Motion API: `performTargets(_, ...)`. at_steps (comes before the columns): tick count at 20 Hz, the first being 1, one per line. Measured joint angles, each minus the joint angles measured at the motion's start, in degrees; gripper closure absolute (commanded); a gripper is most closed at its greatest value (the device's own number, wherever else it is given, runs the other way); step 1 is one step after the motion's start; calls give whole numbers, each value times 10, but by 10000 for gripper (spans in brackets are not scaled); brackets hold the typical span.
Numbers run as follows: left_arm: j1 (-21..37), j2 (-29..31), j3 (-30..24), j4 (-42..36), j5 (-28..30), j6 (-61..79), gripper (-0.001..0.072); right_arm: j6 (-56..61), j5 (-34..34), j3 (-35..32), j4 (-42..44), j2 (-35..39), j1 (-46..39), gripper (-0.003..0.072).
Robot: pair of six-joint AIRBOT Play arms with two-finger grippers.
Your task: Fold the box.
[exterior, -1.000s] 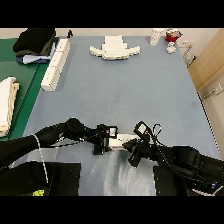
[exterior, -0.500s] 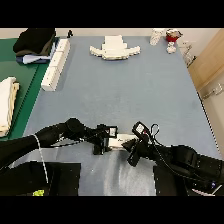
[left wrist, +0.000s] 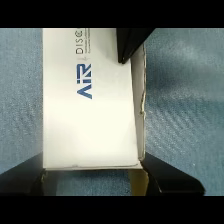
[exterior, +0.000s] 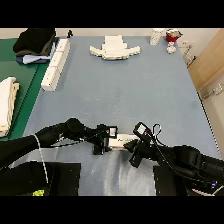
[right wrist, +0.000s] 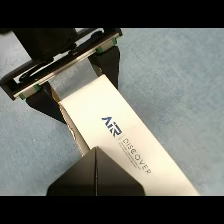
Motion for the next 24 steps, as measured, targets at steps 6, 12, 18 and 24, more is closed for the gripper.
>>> performTargets(6, 0, 0, 0, 0, 0, 0, 180, 0, -38, 23, -27, 9, 0, 683)
performTargets(12, 0, 0, 0, 0, 0, 0, 179, 0, -44, 25, -35, -21, 0, 683)
performTargets(18, 0, 0, 0, 0, 0, 0, 180, 0, -43, 26, -37, -46, 0, 683)
performTargets(24, 0, 0, 0, 0, 0, 0, 180, 0, -74, 45, -37, -51, 0, 683)
